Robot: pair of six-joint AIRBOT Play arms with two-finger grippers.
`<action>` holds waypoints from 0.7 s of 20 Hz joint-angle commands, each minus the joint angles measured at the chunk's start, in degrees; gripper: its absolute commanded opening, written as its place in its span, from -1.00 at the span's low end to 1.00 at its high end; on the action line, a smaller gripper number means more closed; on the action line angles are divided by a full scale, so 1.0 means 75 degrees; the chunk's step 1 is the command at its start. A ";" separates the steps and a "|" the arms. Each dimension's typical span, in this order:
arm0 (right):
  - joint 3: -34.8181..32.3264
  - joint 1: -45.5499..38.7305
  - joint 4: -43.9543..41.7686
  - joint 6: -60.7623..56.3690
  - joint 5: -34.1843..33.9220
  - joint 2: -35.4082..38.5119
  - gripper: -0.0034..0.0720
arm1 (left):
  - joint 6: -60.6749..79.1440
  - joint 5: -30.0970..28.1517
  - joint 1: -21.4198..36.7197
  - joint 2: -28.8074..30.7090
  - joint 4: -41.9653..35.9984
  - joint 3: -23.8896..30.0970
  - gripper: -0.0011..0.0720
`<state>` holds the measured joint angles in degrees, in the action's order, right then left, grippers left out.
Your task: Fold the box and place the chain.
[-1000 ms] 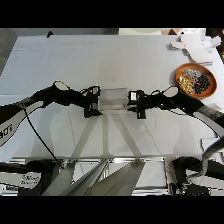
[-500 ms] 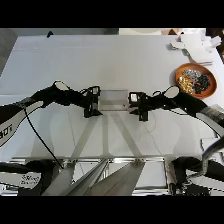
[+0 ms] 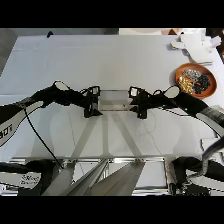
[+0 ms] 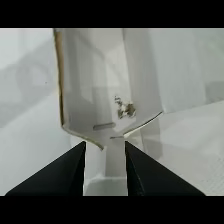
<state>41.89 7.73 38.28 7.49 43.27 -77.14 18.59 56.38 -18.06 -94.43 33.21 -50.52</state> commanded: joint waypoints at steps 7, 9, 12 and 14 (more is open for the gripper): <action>-0.0003 0.0003 -0.0545 0.0941 -0.0041 -0.0003 -0.35 | 0.0006 -0.0003 0.0000 0.0000 0.0000 0.0003 -0.22; -0.0003 0.0009 -0.0545 0.1419 0.0245 -0.0003 -0.47 | 0.0003 -0.0003 0.0000 0.0000 0.0000 0.0003 -0.22; -0.0003 0.0009 -0.0551 0.2264 0.0373 -0.0003 -0.47 | 0.0006 -0.0003 0.0000 0.0000 0.0000 0.0003 -0.22; -0.0003 0.0009 -0.0589 0.2573 0.0332 -0.0009 -0.47 | 0.0006 -0.0003 0.0000 0.0000 0.0000 0.0003 -0.22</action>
